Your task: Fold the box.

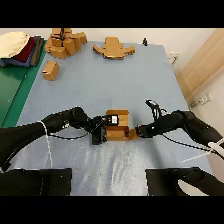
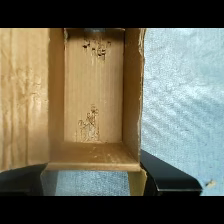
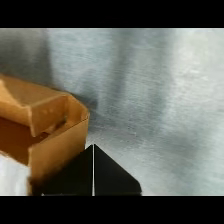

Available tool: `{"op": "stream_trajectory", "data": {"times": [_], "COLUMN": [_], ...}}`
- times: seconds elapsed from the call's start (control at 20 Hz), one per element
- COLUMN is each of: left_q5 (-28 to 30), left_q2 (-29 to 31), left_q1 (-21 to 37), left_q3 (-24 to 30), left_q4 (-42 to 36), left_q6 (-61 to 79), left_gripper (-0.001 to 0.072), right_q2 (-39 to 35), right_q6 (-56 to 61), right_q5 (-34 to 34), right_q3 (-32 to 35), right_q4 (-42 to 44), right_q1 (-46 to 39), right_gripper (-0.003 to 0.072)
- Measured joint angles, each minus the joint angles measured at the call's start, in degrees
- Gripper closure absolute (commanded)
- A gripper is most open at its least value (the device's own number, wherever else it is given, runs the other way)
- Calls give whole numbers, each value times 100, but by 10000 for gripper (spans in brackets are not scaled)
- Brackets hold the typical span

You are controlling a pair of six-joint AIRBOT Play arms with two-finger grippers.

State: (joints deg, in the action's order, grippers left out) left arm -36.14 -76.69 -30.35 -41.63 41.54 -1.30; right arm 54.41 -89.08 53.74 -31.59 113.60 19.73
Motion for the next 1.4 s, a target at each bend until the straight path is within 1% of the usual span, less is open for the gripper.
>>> {"op": "stream_trajectory", "data": {"times": [0.05, 0.1, 0.15, 0.25, 0.3, 0.35, 0.7, 0.9, 1.1, 1.2, 1.4], "left_q5": [-2, 0, 0, 0, 0, 0, 0, 0, 0, 0, 0], "left_q2": [0, 0, 0, 0, 0, 0, 0, 0, 0, 0, 0], "left_q1": [-2, -2, 0, -2, -2, -2, -2, -2, -2, -2, -2], "left_q3": [0, 0, 0, 0, 0, 0, 0, 0, 0, 0, 0], "left_q4": [0, 0, 0, 0, -2, 0, 0, -2, 0, 0, -2], "left_q6": [0, 0, 0, 0, 0, 0, 0, 0, 2, 2, 0], "left_gripper": [326, 326, 326, 326, 326, 326, 326, 326, 325, 326, 326], "right_q2": [-55, -120, -179, -275, -297, -315, -337, -85, 181, 341, 684], "right_q6": [-55, -103, -142, -188, -199, -210, -245, -245, -234, 0, 1172], "right_q5": [33, 74, 111, 164, 199, 208, 212, 131, -57, -142, -179], "right_q3": [-35, -76, -114, -170, -188, -199, -229, -229, -339, -483, -914], "right_q4": [76, 140, 179, 258, 284, 319, 531, 610, 625, 450, -511], "right_q1": [0, 0, 0, 0, 0, 0, 0, 33, 378, 654, 1255], "right_gripper": [652, 594, 570, 568, 379, 222, 222, 222, 222, 222, 222]}}
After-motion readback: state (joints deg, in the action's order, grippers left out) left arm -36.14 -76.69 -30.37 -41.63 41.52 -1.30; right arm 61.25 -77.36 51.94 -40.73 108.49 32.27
